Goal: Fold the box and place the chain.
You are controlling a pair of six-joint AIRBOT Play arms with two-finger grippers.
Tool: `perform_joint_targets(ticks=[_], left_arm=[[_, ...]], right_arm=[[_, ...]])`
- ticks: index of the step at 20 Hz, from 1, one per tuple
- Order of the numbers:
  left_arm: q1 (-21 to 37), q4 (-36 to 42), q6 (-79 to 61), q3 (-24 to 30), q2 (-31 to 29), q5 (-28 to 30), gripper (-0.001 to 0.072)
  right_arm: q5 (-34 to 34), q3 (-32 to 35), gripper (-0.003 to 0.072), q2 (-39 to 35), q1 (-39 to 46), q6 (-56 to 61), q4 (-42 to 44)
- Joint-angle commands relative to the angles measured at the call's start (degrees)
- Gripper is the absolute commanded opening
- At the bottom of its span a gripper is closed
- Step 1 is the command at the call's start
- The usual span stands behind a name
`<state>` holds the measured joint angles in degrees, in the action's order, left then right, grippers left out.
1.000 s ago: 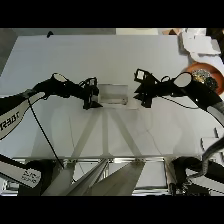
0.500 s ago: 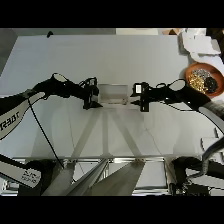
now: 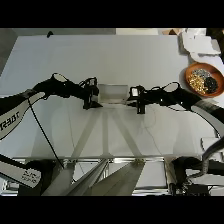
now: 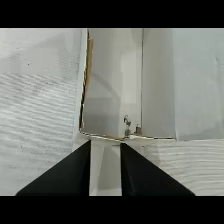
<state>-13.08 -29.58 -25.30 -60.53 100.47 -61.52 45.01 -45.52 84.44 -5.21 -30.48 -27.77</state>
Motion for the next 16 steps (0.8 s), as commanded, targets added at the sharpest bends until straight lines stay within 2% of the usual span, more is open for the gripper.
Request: perform_joint_targets(ticks=[1,7,9,13,14,16], left_arm=[[0.02,0.0,0.0,-0.02,-0.02,0.02,0.0276],[0.02,-0.02,0.0,-0.02,-0.02,0.02,0.0276],[0.02,-0.02,0.0,-0.02,-0.02,0.02,0.0276],[0.02,0.0,0.0,-0.02,-0.02,0.02,0.0276],[0.02,0.0,0.0,-0.02,0.0,0.02,0.0276],[0.02,0.0,0.0,-0.02,0.0,0.02,0.0276]], right_arm=[[-1.09,0.02,0.0152,0.35,-0.09,-0.24,2.89],[-0.83,0.02,0.0143,0.35,-0.09,-0.24,7.91],[-0.61,0.02,0.0078,0.35,-0.09,-0.24,8.31],[1.07,0.02,0.0072,0.46,-0.09,-0.24,9.18],[1.33,0.02,0.0019,0.46,-0.11,-0.24,9.18],[1.29,0.02,0.0012,0.46,-0.33,-0.22,9.33]])
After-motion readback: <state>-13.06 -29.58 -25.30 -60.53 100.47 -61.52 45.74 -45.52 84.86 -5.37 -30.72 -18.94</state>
